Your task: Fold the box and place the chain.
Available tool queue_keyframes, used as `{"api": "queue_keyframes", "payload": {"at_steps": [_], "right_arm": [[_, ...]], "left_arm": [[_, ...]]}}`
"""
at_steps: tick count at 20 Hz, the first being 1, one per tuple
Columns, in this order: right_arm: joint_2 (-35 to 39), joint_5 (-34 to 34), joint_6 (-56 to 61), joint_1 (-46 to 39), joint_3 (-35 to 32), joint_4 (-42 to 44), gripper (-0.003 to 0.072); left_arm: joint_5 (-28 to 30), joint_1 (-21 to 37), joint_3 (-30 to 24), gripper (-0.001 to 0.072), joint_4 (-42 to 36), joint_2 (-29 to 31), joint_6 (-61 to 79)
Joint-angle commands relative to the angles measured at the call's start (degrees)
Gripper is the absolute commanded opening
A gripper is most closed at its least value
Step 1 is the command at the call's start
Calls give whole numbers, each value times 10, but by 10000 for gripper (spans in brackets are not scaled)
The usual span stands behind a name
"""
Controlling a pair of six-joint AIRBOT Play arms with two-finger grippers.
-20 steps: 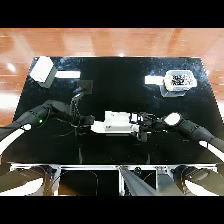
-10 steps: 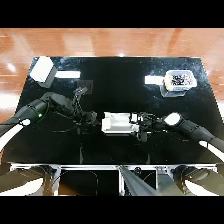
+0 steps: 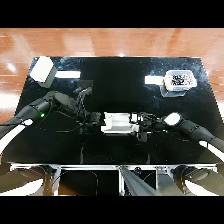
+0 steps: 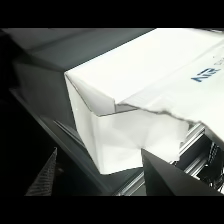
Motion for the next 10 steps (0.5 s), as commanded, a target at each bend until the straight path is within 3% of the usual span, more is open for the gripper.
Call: {"api": "queue_keyframes", "payload": {"at_steps": [1, 10], "right_arm": [[0, 0, 0, 0, 0, 0, 416], [0, 0, 0, 0, 0, 0, 416]], "left_arm": [[-12, -7, 1, 618, 2, 0, -7], [-73, -57, 1, 613, 33, 1, -63]]}}
